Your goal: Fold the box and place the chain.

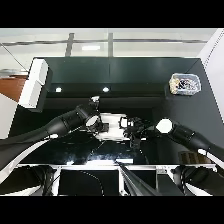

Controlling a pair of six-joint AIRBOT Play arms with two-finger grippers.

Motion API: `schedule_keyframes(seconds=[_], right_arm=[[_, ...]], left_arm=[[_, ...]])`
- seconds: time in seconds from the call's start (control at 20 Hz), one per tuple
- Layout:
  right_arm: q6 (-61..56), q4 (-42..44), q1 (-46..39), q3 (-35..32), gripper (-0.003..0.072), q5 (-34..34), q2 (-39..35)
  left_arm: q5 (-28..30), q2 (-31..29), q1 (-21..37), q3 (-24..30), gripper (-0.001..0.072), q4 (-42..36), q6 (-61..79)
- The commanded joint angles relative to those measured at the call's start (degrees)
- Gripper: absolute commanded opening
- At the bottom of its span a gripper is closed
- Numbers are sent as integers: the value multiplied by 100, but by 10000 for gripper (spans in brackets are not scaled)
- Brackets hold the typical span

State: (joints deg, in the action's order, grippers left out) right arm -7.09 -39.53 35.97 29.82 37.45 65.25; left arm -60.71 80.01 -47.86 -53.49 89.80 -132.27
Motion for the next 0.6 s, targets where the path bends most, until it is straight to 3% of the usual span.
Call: schedule_keyframes(seconds=[0.0, 0.55], right_arm=[[-2, 299, 205, 4, 122, -516, 52], [-2, 590, 236, 4, 144, -570, 131]], left_arm=[[22, 4, -2, 0, 26, -28, 0], [42, 4, 0, 0, 27, -31, 0]])
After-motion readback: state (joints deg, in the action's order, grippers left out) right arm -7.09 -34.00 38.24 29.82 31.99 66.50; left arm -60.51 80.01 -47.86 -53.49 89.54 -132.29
